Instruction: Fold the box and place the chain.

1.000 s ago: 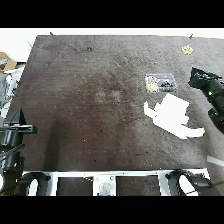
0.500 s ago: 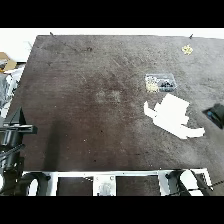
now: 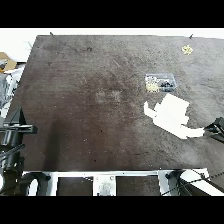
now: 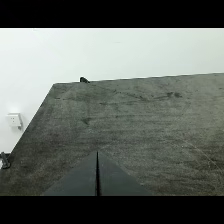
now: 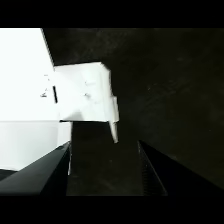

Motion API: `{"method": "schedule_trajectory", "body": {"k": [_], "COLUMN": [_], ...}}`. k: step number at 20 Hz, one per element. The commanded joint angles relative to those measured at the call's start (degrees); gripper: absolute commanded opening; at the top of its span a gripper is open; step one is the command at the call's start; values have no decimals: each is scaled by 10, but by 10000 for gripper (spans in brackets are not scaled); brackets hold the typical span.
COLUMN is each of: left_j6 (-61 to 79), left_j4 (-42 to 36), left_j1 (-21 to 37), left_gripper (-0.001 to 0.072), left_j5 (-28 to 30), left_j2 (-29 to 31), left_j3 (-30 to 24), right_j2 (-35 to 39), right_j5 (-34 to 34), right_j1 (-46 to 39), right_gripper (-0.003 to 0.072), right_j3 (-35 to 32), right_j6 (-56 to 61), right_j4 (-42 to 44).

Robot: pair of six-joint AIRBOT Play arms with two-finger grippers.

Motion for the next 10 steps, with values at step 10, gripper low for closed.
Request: {"method": "schedule_trajectory", "body": {"k": [10], "left_j6": [0], "left_j4": [0], "left_j1": [0], "left_gripper": [11], "left_j5": [0], "left_j2": [0], "left_j3": [0], "right_j2": [-176], "right_j5": [-28], "right_j1": [-2], "right_gripper": [394], "right_j3": [9], "right_j6": [-108], "right_j4": [82]}}
